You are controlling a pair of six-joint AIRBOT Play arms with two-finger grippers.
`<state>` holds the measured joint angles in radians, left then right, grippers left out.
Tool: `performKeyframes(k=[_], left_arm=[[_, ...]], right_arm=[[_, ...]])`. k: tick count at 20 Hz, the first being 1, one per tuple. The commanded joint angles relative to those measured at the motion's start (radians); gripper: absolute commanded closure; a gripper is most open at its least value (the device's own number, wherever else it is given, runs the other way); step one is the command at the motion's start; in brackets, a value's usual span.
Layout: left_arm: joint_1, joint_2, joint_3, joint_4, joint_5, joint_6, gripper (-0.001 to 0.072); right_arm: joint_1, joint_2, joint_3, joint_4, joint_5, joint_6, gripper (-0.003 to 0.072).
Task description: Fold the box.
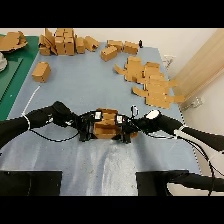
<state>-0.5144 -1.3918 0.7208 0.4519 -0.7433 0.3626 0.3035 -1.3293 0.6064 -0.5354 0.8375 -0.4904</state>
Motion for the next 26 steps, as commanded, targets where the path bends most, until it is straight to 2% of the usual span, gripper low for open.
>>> performKeyframes(k=[1, 23, 24, 26], left_arm=[[-0.002, -0.001, 0.001, 0.002, 0.011, 0.003, 0.0187], [-0.003, 0.0, 0.001, 0.0, 0.01, 0.003, 0.0187], [-0.003, 0.0, 0.001, 0.0, 0.01, 0.003, 0.0187], [-0.003, 0.0, 0.001, 0.0, 0.01, 0.003, 0.0187]], right_arm=[[0.0, 0.001, 0.0, 0.0, 0.0, 0.0, 0.0245], [0.0, 0.001, 0.0, 0.005, 0.002, 0.0, 0.0237], [0.0, 0.002, 0.0, -0.002, 0.018, 0.005, -0.0009], [-0.001, 0.01, 0.0, -0.019, 0.043, 0.038, -0.0034]])
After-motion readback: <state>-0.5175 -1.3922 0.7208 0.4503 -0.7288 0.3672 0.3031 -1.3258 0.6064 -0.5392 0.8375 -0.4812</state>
